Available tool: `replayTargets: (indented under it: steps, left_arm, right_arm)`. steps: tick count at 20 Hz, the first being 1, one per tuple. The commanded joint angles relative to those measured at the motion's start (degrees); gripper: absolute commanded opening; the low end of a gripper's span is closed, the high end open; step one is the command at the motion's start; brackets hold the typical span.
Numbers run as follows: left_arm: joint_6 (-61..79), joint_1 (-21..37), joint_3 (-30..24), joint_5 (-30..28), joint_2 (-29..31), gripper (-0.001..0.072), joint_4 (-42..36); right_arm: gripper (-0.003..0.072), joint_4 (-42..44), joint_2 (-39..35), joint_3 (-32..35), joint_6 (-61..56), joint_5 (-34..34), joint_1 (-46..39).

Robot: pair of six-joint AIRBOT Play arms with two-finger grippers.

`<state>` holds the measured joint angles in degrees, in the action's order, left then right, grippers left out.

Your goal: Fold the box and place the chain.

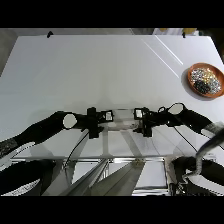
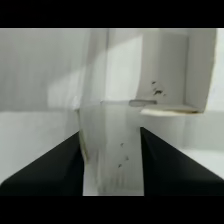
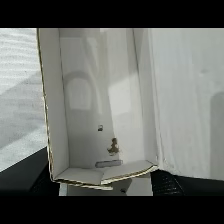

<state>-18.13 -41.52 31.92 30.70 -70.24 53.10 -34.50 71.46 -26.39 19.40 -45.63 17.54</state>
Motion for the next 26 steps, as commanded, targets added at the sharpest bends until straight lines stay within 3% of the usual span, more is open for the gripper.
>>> replayTargets:
  steps: [1, 11, 14, 19, 21, 23, 26]
  left_arm:
    - [0.4, -2.4, 0.0, -0.3, -0.3, 0.0293, -3.1]
    - [0.4, -2.7, 0.0, -1.9, -0.2, 0.0268, -3.8]
    - [0.4, -2.7, 0.0, -3.5, 0.9, 0.014, -3.8]
    - [8.2, -2.9, 0.0, -3.7, 0.4, 0.0144, -10.7]
    - [12.4, -3.2, 0.0, -3.7, -0.1, 0.0171, -13.7]
    - [13.5, -3.2, 0.0, -3.7, 0.0, 0.0321, -14.6]
    - [14.0, -3.2, 0.0, -3.7, -0.1, 0.0415, -14.6]
  right_arm:
    - [0.0292, 0.0, 0.0, 0.0, 0.0, 0.0, 0.0]
    - [0.0292, 0.0, 0.0, 0.0, 0.0, 0.0, 0.0]
    - [0.0292, 0.0, 0.0, 0.0, 0.0, 0.0, 0.0]
    - [0.0292, 0.0, 0.0, 0.0, 0.0, 0.0, 0.0]
    - [0.0292, 0.0, 0.0, 0.0, 0.0, 0.0, 0.0]
    - [0.0292, 0.0, 0.0, 0.0, 0.0, 0.0, 0.0]
    - [0.0292, 0.0, 0.0, 0.0, 0.0, 0.0, 0.0]
